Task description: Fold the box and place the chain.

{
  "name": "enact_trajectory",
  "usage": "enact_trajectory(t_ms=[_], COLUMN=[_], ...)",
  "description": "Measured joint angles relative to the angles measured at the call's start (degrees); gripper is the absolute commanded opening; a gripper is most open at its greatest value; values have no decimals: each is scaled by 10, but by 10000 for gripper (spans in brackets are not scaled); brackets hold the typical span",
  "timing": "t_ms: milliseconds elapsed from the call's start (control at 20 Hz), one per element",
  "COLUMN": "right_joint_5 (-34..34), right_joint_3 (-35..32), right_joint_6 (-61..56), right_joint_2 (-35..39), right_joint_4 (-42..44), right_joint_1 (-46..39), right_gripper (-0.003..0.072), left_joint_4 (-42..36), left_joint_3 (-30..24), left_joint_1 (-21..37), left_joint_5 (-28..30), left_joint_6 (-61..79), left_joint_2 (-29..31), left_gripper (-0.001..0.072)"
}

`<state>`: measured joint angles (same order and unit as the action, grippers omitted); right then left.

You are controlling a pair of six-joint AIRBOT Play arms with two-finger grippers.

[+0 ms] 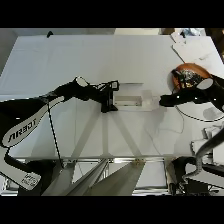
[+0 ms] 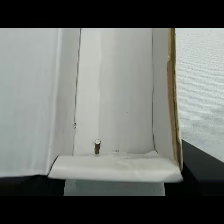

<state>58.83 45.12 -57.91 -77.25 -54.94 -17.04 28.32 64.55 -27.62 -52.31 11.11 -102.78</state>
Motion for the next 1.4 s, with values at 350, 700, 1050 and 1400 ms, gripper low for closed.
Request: enact_trajectory(t_ms=[350, 700, 1050, 1400], right_joint_5=[41, 65, 40, -7], right_joint_3=[0, 0, 0, 0], right_joint_6=[33, 64, 86, 83], right_joint_2=[-32, -33, -32, -32], right_joint_4=[103, 191, 208, 206], right_joint_1=[18, 23, 63, 100], right_gripper=[219, 245, 482, 481], left_joint_4=[0, 0, 0, 0], left_joint_3=[0, 0, 0, 0], left_joint_1=[0, 0, 0, 0], left_joint_5=[0, 0, 0, 0], left_joint_6=[0, 0, 0, 0], left_joint_2=[0, 0, 0, 0], left_gripper=[155, 155, 155, 155])
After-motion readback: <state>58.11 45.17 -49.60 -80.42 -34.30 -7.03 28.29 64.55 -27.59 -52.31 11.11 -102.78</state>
